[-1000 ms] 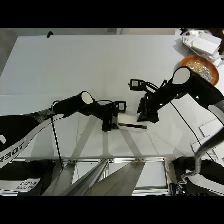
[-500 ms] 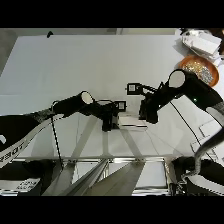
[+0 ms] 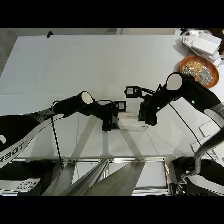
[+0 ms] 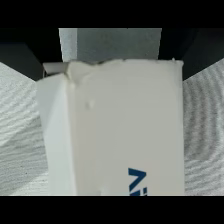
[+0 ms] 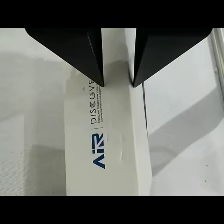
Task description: Fold the box and place the chain.
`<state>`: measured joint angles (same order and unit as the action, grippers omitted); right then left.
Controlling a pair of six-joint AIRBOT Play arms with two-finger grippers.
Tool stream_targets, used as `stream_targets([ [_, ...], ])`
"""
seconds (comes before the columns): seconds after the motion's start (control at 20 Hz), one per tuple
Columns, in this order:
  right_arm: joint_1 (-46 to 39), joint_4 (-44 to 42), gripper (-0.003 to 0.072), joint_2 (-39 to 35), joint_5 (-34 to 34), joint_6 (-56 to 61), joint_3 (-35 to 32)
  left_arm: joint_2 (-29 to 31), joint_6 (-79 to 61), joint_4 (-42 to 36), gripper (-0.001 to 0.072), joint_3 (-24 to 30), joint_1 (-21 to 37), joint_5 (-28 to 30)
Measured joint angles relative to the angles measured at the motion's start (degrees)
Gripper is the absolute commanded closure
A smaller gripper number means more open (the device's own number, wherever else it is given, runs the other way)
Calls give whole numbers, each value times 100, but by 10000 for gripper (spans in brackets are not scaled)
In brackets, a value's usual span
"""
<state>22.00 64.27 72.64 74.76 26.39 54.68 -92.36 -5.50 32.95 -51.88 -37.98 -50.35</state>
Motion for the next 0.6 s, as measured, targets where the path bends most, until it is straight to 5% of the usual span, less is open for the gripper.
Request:
stream_targets([
  [0.6, 11, 20, 521, -79, -271, 210, -39, 2, 4, 0, 575, -2, 2, 0],
])
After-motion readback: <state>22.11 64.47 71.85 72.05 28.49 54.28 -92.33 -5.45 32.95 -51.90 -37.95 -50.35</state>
